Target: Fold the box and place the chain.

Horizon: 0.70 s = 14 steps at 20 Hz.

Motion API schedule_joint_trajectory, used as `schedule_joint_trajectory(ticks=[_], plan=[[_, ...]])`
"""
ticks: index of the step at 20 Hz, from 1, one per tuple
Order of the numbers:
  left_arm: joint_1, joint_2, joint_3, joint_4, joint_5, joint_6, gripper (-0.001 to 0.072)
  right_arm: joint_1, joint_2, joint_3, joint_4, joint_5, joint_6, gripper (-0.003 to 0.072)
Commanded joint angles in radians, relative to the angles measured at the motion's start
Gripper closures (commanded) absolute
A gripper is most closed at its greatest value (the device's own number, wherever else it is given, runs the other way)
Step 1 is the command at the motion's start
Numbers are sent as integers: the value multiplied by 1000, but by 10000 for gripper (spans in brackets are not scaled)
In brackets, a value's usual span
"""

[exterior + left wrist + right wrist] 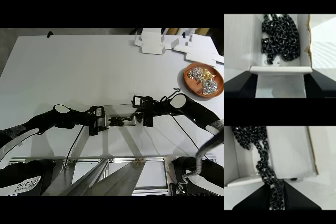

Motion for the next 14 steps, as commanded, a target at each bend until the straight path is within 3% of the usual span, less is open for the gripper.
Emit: schedule_joint_trajectory(ticks=[1,2,4,9,14], plan=[[0,0,1,0,0,1,438,1,-5,-18,44,15,-37,502],[0,0,1,0,0,1,438,1,-5,-28,42,15,-37,530],[0,0,1,0,0,1,438,0,5,-35,11,19,-31,673],[0,0,1,0,0,0,438,0,117,-35,-181,24,84,673],[0,0,1,0,0,1,438,0,274,10,-290,170,183,673]])
